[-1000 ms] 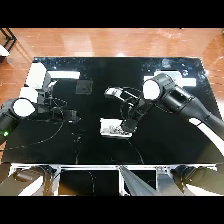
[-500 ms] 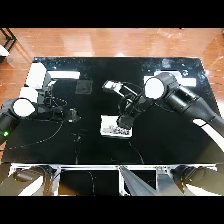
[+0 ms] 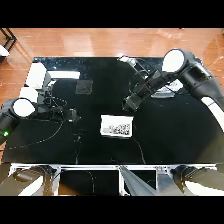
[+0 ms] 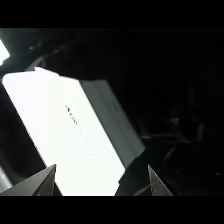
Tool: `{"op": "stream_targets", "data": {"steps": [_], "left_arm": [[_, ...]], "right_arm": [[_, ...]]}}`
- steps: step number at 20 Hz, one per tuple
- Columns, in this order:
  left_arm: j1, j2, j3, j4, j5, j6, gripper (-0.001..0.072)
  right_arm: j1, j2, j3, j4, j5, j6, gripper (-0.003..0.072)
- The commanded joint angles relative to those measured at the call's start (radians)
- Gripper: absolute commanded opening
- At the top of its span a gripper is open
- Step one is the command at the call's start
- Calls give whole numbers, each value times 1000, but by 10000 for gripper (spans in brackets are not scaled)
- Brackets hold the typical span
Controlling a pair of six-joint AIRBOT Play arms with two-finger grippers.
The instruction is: Fold the box and place the chain.
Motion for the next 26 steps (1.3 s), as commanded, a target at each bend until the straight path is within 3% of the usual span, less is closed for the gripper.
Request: {"op": "stream_targets", "data": {"steps": [1, 7, 16, 26], "left_arm": [[1, 0, 0, 0, -1, 0, 630], [1, 0, 0, 0, -1, 0, 630], [1, 0, 0, 1, -4, 0, 630], [1, 0, 0, 0, -4, 0, 630]], "right_arm": [[-9, -64, 1, 24, 49, -21, 708], [71, -72, -14, 16, 80, -61, 709], [189, -43, -36, -140, 71, -11, 709], [246, -36, -80, -187, 71, -12, 709]]}}
